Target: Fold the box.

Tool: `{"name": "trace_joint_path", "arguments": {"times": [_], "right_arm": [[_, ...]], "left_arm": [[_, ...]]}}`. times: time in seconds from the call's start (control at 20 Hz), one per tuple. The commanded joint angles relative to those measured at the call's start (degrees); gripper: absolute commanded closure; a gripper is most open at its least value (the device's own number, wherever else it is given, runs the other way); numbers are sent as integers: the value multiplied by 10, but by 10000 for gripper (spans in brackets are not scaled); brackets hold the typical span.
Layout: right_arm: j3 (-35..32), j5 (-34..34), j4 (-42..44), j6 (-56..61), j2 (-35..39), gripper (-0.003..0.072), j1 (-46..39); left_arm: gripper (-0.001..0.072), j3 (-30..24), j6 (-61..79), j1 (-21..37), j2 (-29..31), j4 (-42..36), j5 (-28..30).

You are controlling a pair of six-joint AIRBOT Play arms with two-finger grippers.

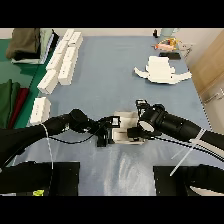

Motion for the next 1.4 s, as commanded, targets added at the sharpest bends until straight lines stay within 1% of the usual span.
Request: {"name": "trace_joint_path", "arguments": {"times": [0.0,0.2,0.25,0.3,0.35,0.4,0.45,0.5,0.55,0.6,0.7,0.8,0.9,1.0,1.05,1.15,1.2,1.35], "right_arm": [[14,34,1,-16,11,202,0],[24,45,-5,-15,25,203,-8],[26,47,-5,-17,33,223,-12],[28,47,-4,-23,42,266,-14],[31,47,-1,-33,56,284,-20],[35,49,10,-46,70,285,-28],[37,50,26,-61,87,387,-41],[38,50,37,-78,102,541,-57],[38,52,40,-100,113,575,-79],[38,56,42,-123,117,640,-106],[38,57,72,-198,105,672,-182],[38,44,147,-300,76,675,-261],[38,27,263,-427,33,686,-340],[44,28,394,-564,-25,686,-406],[48,36,446,-610,-55,686,-428],[64,49,514,-656,-116,686,-451],[73,52,532,-673,-143,686,-451],[81,74,606,-755,-178,686,-439]], "left_arm": [[287,1,0,0,0,0,0],[287,1,0,0,0,0,0],[287,1,0,0,0,0,0],[287,1,0,0,0,0,0],[287,1,0,0,0,0,0],[287,1,0,0,0,0,0],[287,1,0,0,0,0,0],[287,1,0,0,0,0,0],[287,1,0,0,0,0,0],[287,1,0,0,0,0,0],[287,1,0,0,0,0,0],[287,1,0,0,0,0,0],[287,1,0,0,0,0,0],[287,1,0,0,0,0,0],[287,1,0,0,0,0,0],[287,1,0,0,0,0,0],[287,1,0,0,0,0,0],[287,1,0,0,0,0,0]]}}
